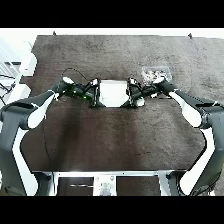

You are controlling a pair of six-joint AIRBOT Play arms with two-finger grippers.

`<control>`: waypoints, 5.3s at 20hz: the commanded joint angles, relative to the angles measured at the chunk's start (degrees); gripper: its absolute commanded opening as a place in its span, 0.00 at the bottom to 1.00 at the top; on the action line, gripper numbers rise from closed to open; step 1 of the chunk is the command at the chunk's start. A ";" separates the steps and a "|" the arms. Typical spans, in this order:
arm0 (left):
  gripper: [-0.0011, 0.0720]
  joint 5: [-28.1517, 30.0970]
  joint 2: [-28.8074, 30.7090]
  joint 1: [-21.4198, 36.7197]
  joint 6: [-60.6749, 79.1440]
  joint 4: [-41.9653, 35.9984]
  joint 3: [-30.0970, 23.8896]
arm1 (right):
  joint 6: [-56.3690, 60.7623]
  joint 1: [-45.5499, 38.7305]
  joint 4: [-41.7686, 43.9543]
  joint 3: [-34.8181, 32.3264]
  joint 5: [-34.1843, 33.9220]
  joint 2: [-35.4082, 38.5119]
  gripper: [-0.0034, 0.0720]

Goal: Fold the box and place the chain.

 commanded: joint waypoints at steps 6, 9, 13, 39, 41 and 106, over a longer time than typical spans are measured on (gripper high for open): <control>0.69 0.22 -0.04 0.07 -1.29 1.75 0.07 | 0.04 0.07 -0.02 -0.02 0.07 0.00 0.78; 0.69 0.44 -0.04 0.09 -1.27 1.75 0.07 | 0.04 0.07 -0.02 -0.02 0.09 0.00 0.78; 0.69 2.97 -0.02 0.09 -1.68 1.68 0.07 | 0.04 0.07 0.00 -0.02 0.07 0.00 0.78; 0.69 3.32 0.02 0.07 -1.70 1.60 0.07 | -0.59 -0.48 -1.73 0.44 -0.42 0.31 1.00; 0.69 3.26 0.02 0.07 -1.70 1.60 0.07 | -0.57 -0.85 -2.45 0.44 -0.42 0.37 1.00; 0.69 3.19 0.02 0.07 -1.70 1.53 0.07 | 9.90 -1.42 -13.14 -7.17 -12.17 14.80 0.80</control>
